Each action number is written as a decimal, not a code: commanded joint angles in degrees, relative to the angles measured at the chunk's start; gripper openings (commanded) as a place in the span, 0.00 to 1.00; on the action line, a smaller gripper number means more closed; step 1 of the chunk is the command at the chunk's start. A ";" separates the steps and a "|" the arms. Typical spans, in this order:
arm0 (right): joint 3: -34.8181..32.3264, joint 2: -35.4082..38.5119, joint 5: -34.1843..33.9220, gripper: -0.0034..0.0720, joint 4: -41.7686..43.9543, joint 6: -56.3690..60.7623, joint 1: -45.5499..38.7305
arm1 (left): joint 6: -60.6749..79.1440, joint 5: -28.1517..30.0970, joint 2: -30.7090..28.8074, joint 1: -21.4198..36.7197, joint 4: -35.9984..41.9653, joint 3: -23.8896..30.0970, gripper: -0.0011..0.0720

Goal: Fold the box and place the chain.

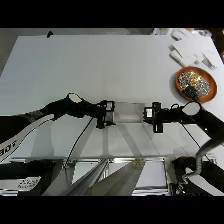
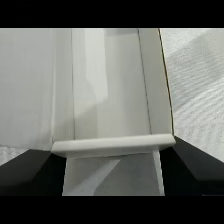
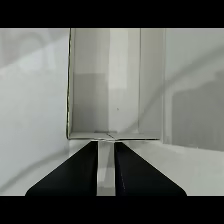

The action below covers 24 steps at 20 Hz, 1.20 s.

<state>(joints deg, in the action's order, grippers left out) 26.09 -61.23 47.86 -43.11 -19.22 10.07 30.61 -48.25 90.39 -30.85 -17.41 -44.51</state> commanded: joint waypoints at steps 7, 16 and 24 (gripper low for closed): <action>-0.44 -2.21 -2.01 0.35 8.04 -3.06 1.68 | 0.02 -0.02 0.00 0.04 0.00 -0.07 0.29; -1.05 -0.33 -2.43 0.65 5.44 5.05 -0.33 | 0.02 0.00 0.00 0.04 0.00 -0.07 0.29; -1.05 16.61 0.68 0.07 -2.56 40.85 -8.09 | 0.02 0.00 0.00 0.04 0.02 -0.07 0.29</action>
